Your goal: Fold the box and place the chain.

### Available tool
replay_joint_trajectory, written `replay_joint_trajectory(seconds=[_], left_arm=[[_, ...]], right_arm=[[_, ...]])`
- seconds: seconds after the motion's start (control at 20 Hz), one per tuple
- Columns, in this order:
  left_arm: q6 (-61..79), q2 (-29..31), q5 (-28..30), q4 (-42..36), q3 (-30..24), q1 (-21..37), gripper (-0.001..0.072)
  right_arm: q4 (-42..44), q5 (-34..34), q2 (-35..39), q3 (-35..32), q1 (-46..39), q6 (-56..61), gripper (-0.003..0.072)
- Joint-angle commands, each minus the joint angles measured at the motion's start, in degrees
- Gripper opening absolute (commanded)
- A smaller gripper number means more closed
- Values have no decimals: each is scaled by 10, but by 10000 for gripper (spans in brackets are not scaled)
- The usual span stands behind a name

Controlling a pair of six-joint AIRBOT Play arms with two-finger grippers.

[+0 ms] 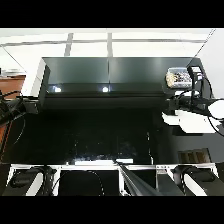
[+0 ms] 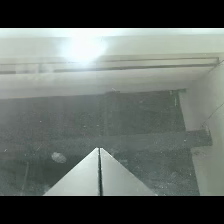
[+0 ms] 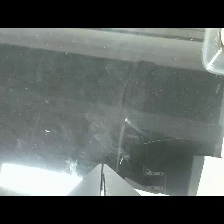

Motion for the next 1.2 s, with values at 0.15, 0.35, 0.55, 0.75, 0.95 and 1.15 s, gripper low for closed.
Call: replay_joint_trajectory(seconds=[0.15,0.35,0.55,0.75,0.95,1.15], left_arm=[[0,1,0,0,0,0,26],[0,1,0,0,0,0,27],[0,1,0,0,0,0,26],[0,1,0,0,0,0,26],[1,1,13,0,0,0,27],[-1,1,104,0,0,0,26]], right_arm=[[0,0,0,0,1,0,16],[0,0,0,0,1,0,16],[-31,-103,0,0,-1,-5,16],[21,-204,0,0,0,-2,16],[16,-323,-1,0,-2,-2,16],[-3,-336,-35,0,-26,-11,203]])
